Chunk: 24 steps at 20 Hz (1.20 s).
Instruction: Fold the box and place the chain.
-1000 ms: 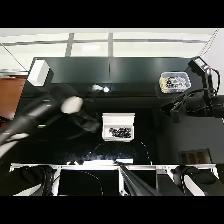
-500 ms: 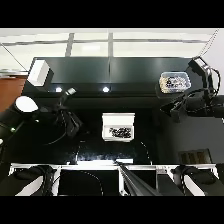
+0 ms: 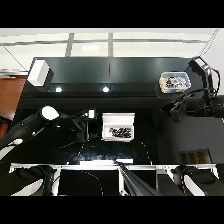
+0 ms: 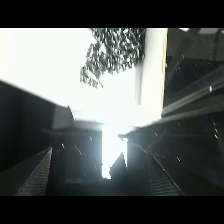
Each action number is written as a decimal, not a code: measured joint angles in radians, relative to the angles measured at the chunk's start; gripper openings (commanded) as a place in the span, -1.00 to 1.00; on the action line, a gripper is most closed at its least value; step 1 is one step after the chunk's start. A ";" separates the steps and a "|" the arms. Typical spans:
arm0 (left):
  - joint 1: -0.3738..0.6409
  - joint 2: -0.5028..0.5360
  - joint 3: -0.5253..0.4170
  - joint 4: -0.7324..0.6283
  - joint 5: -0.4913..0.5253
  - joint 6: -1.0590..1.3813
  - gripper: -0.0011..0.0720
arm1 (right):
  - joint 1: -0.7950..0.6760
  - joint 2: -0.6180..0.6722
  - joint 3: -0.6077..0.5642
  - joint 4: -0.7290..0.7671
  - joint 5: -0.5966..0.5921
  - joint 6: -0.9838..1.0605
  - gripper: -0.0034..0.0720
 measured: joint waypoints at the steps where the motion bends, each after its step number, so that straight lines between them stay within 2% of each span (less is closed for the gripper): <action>1: -0.005 -0.016 0.000 -0.019 0.003 0.014 0.96 | 0.000 0.000 0.000 0.002 -0.001 0.000 -0.15; 7: -0.022 -0.087 0.001 -0.066 -0.015 0.053 0.96 | 0.000 0.000 0.000 0.006 -0.003 0.000 -0.15; 24: -0.072 -0.112 0.017 -0.117 0.025 0.056 0.96 | 0.000 0.000 0.000 0.014 -0.003 0.000 -0.15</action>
